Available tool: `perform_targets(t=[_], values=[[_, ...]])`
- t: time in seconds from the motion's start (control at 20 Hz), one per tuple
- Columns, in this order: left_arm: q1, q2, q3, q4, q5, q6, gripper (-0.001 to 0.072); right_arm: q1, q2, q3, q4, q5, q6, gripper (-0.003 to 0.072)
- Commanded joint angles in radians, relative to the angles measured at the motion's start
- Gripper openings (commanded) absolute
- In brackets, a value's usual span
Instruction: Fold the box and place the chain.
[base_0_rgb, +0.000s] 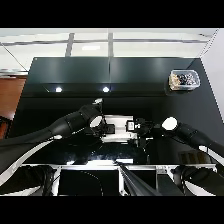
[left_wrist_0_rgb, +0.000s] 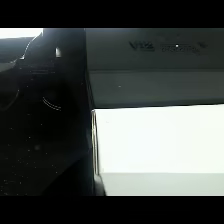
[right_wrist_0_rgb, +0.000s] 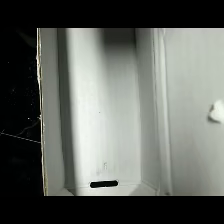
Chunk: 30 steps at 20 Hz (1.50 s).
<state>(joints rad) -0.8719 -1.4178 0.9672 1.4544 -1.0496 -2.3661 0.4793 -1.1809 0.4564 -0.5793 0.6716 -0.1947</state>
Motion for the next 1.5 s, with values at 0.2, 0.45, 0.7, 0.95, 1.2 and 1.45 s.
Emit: perform_targets(t=[0.2,0.45,0.7,0.95,1.2,1.45], values=[[0.001,0.000,0.023,0.000,-0.007,0.001,0.0584,0.001,0.000,0.000,0.000,0.000,0.000,0.0421],[0.000,-0.002,0.024,0.008,-0.045,0.001,0.0618,0.001,0.000,0.000,0.000,0.000,0.000,0.0422],[0.000,-0.002,0.024,-0.001,-0.030,-0.001,0.0264,0.001,0.000,0.000,0.000,0.000,0.000,0.0422],[0.001,-0.002,0.024,0.003,-0.028,0.006,0.0028,0.001,0.000,0.000,0.003,-0.034,0.012,0.0478],[0.001,-0.001,0.024,0.029,-0.043,0.009,0.0028,0.000,0.056,0.001,-0.047,-0.016,0.116,0.0630],[0.001,-0.001,0.025,0.052,-0.056,0.035,0.0028,0.000,0.174,0.001,-0.254,0.069,0.201,0.0630]])
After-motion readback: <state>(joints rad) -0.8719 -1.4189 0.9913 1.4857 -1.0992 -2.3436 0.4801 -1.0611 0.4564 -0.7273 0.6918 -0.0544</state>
